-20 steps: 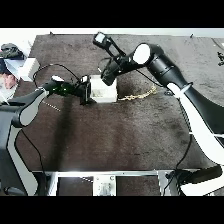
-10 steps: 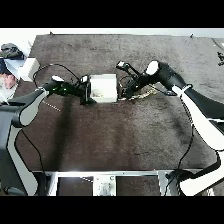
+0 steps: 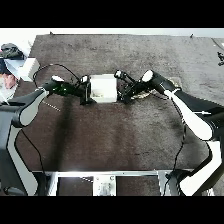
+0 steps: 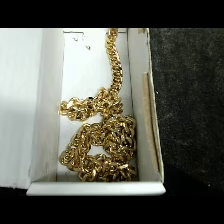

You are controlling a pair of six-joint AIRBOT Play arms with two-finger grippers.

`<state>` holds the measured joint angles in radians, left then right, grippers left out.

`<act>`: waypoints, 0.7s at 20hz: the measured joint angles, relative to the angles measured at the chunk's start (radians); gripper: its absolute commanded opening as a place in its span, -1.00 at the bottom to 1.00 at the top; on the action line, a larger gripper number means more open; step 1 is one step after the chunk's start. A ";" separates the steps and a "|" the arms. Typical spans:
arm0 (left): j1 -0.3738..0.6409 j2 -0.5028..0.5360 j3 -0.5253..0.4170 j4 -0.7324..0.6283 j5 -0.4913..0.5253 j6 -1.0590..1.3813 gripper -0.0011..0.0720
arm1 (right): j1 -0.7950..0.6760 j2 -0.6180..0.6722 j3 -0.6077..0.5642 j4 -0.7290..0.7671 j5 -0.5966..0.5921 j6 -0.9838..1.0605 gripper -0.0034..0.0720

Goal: Fold the box and place the chain.

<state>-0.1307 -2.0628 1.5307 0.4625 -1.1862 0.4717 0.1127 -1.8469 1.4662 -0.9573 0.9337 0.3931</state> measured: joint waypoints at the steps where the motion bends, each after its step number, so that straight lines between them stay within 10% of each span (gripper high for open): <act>1: 0.000 0.000 0.000 0.000 0.000 0.000 0.14 | 0.001 -0.010 0.000 0.004 -0.009 -0.013 -0.40; 3: 0.000 0.000 0.000 0.000 0.000 0.000 0.14 | 0.001 -0.025 -0.001 0.012 -0.023 -0.036 -0.93; 14: 0.000 0.000 0.000 0.000 0.000 0.000 0.14 | -0.004 0.304 0.024 -0.049 -0.009 -0.081 -0.94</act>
